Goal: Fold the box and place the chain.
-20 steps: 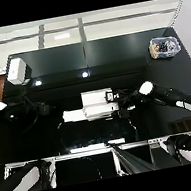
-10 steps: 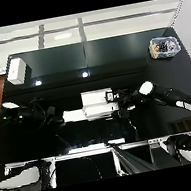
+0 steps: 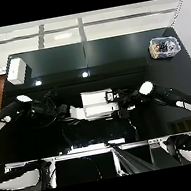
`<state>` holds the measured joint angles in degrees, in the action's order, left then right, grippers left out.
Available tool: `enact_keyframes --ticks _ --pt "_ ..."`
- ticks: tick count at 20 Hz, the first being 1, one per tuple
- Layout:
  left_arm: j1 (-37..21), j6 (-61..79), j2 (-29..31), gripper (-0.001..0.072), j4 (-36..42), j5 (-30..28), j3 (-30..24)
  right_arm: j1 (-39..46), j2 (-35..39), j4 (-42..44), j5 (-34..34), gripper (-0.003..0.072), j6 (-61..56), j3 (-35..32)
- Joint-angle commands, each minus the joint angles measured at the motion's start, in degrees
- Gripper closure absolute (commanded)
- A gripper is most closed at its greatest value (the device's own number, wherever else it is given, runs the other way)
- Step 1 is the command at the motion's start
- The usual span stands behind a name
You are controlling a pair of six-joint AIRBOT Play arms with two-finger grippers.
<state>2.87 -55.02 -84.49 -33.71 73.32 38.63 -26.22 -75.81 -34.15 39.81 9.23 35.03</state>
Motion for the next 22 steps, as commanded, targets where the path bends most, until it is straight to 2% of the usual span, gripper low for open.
enact_keyframes --ticks 1,4,7,11,12,14,17,19,22 --pt "0.66 -0.66 -0.04 0.0115 1.44 3.61 2.19 0.02 -0.02 0.00 0.00 0.0559 0.00 0.02" --pt "1.29 -2.64 -0.04 0.0115 1.44 4.44 3.15 0.02 -0.02 0.00 0.00 0.0559 0.00 0.02" --pt "4.42 -3.87 0.11 0.0117 1.05 3.82 4.85 0.02 -0.02 0.02 0.00 0.0559 0.00 0.02" --pt "10.08 -13.22 2.64 0.0121 -7.23 -4.00 8.00 0.02 -0.02 0.00 0.00 0.0559 0.00 0.02" --pt "11.52 -16.15 3.72 0.0141 -8.94 -6.40 8.44 0.02 -0.02 0.00 0.00 0.0559 0.00 0.02" --pt "14.12 -20.35 5.66 0.0141 -10.60 -10.21 9.05 0.02 -0.02 0.00 0.00 0.0559 0.00 0.02" --pt "16.57 -23.61 5.97 0.0145 -11.02 -11.02 9.79 0.02 -0.02 0.00 0.00 0.0559 0.00 0.02" --pt "18.08 -23.87 5.97 0.0256 -11.04 -11.08 9.79 0.02 -0.02 0.00 0.00 0.0559 0.00 0.02" --pt "20.20 -25.07 5.97 0.0270 -11.06 -11.21 9.79 0.02 -0.02 0.00 0.00 0.0559 0.02 0.02"
